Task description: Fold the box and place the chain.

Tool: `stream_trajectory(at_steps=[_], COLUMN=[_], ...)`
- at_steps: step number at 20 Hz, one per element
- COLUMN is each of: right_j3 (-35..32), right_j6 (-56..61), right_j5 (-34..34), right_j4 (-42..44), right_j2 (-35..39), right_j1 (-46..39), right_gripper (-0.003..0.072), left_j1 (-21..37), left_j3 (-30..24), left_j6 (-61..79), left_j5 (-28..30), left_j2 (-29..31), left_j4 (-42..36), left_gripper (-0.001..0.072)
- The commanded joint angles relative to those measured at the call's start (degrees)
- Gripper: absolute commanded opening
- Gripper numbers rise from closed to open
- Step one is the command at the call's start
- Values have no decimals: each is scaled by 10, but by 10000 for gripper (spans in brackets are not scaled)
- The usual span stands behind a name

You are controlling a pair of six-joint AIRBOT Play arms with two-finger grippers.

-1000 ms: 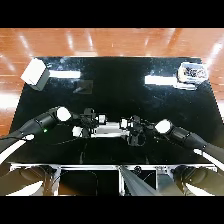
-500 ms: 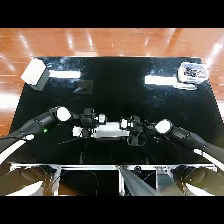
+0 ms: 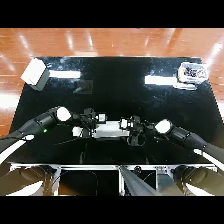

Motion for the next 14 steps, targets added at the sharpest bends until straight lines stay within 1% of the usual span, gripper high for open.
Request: stream_trajectory(at_steps=[1, 5, 6, 7, 8, 10, 14], right_j3=[0, 0, 0, 0, 0, 0, 0], right_j6=[0, 0, 0, 0, 0, 0, 0], right_j5=[1, 1, 1, 1, 1, 1, 1], right_j4=[0, 0, 0, 0, 0, 0, 0], right_j2=[0, 0, 0, 0, 0, 0, 0], right_j1=[0, 0, 0, 0, 0, 0, 0], right_gripper=[636, 636, 636, 636, 636, 636, 636], left_j1=[0, 0, 0, 0, 1, 1, 1], left_j3=[0, 0, 0, 0, 0, 0, 0], left_j6=[-24, -26, -33, -49, -75, -138, -269], left_j5=[5, 4, 5, 7, 6, -2, -33], left_j2=[2, 19, 25, 31, 36, 43, 63], left_j4=[-5, -4, 0, 4, 15, 62, 185], left_gripper=[462, 468, 520, 600, 622, 622, 622])
